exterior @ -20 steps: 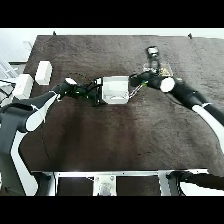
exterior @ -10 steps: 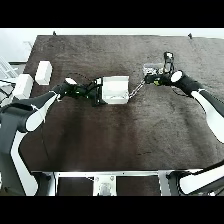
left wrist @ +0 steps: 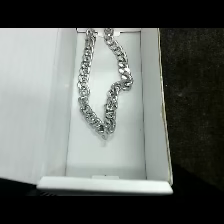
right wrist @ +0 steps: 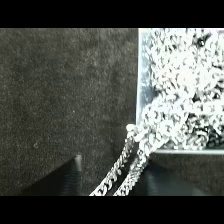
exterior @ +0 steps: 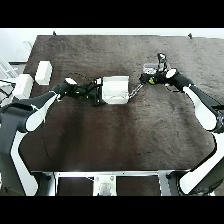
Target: Fold the box and place the chain.
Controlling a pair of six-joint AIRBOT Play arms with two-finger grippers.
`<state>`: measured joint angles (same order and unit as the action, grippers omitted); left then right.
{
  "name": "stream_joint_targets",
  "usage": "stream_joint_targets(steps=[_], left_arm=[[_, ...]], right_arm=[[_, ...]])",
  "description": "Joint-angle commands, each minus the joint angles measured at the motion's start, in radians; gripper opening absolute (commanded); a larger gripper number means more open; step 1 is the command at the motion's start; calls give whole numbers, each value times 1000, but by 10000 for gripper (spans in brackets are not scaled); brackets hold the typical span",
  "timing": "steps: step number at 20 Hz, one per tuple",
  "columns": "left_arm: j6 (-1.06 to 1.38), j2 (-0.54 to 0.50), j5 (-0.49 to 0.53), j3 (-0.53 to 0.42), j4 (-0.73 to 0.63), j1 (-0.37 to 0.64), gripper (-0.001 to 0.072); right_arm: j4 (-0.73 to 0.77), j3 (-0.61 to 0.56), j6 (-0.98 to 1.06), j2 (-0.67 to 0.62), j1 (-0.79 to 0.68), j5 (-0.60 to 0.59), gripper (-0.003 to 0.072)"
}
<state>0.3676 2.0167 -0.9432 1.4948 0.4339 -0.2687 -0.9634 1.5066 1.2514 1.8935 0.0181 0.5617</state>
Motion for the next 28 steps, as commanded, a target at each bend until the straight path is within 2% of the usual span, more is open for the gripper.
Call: stream_joint_targets(steps=[1, 2, 3, 4, 6, 9, 14, 16, 20, 24, 28], left_arm=[[0, 0, 0, 0, 0, 0, 528], [0, 0, 0, 0, 0, 0, 528], [0, 0, 0, 0, 0, 0, 528], [0, 0, 0, 0, 0, 0, 528], [0, 0, 0, 0, 0, 1, 528], [0, 0, 0, 0, 0, 0, 529], [0, 0, 0, 0, 0, 0, 529], [0, 0, 0, 0, 0, 0, 528], [0, 0, 0, 0, 0, 0, 528], [0, 0, 0, 0, 0, 0, 528], [0, 0, 0, 0, 0, 0, 529]], right_arm=[[32, 13, -38, 14, 2, -7, 361], [33, 13, -55, 14, 6, -14, 241], [34, 17, -89, 13, 14, -22, 90], [33, 24, -100, 13, 23, -24, 11], [32, 26, -97, 10, 23, -27, 10], [27, 24, -82, -39, 16, 39, 8], [2, 24, -74, -273, 44, 201, 8], [-82, 24, -31, -384, 86, 227, 8], [-375, 24, 138, -560, 202, 277, 8], [-423, 24, 156, -678, 288, 270, 8], [-426, 24, 161, -727, 355, 270, 8]])
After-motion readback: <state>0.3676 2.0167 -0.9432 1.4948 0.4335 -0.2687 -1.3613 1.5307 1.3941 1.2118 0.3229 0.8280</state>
